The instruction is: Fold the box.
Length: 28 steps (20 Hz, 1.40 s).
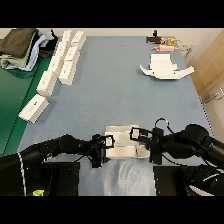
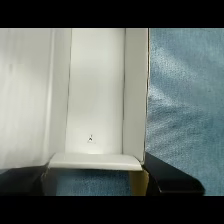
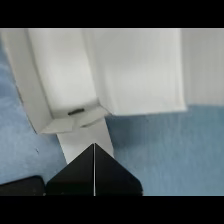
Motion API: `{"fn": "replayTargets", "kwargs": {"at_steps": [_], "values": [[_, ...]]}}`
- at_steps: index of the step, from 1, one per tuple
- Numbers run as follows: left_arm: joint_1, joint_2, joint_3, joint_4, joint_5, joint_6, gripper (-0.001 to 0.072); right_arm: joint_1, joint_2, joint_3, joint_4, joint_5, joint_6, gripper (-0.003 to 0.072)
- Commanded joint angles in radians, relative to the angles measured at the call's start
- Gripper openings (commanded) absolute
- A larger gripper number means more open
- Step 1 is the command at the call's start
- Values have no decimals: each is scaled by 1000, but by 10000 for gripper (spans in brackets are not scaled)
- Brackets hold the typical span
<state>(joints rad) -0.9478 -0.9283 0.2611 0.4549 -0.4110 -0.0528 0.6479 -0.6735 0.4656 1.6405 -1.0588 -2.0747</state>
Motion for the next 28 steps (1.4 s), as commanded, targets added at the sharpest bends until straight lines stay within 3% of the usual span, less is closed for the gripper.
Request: {"fn": "replayTargets", "kwargs": {"at_steps": [1,3,5,8,11,17,28], "values": [[0,-1,1,1,0,1,461,-7,66,68,-324,-214,423,2],[0,-1,1,1,0,1,461,-7,94,77,-522,-324,682,3],[0,-1,1,1,0,1,461,-32,89,77,-571,-421,857,2],[0,-1,1,1,0,1,461,-139,42,37,-405,-387,939,3],[0,-1,1,1,0,1,461,-249,-32,-60,-221,-237,933,1],[0,-1,1,1,0,1,461,-275,-79,-58,81,-134,782,2],[0,-1,1,1,0,1,461,-274,-77,-25,236,-128,690,3]]}}
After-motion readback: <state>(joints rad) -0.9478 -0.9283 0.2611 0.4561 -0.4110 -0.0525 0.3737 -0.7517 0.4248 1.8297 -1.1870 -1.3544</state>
